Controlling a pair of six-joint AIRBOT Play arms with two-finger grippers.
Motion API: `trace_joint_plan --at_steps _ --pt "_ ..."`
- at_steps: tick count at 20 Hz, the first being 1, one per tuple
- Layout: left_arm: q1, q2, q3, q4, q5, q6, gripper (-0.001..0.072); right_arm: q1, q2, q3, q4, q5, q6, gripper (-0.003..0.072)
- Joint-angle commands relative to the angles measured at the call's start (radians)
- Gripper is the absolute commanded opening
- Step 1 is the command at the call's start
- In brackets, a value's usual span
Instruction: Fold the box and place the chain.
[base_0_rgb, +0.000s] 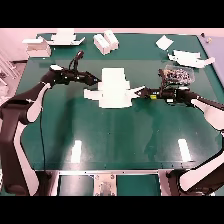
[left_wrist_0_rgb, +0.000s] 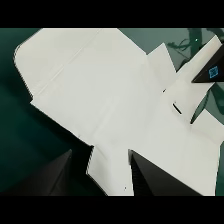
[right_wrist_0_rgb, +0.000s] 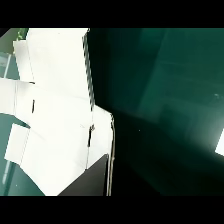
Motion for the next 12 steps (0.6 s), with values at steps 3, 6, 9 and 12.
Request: trace_joint_plan --at_steps 3,6,9,12 --pt "-0.006 -0.027 0.03 -0.004 -0.053 -0.013 0.0432 0.0 -0.001 0.0 -0.001 -0.001 0.0 0.0002" --pt "-0.006 -0.036 0.03 -0.002 -0.06 -0.027 0.0432 0.0 -0.001 0.0 -0.001 -0.001 0.0 0.0001" --pt "-0.006 -0.051 0.03 0.002 -0.05 -0.037 0.0424 0.0 -0.001 0.0 -0.001 -0.001 0.0 0.0001" --pt "-0.006 -0.053 0.03 0.014 -0.049 -0.034 0.0415 0.0 -0.001 0.0 -0.002 -0.001 0.0 0.0002"
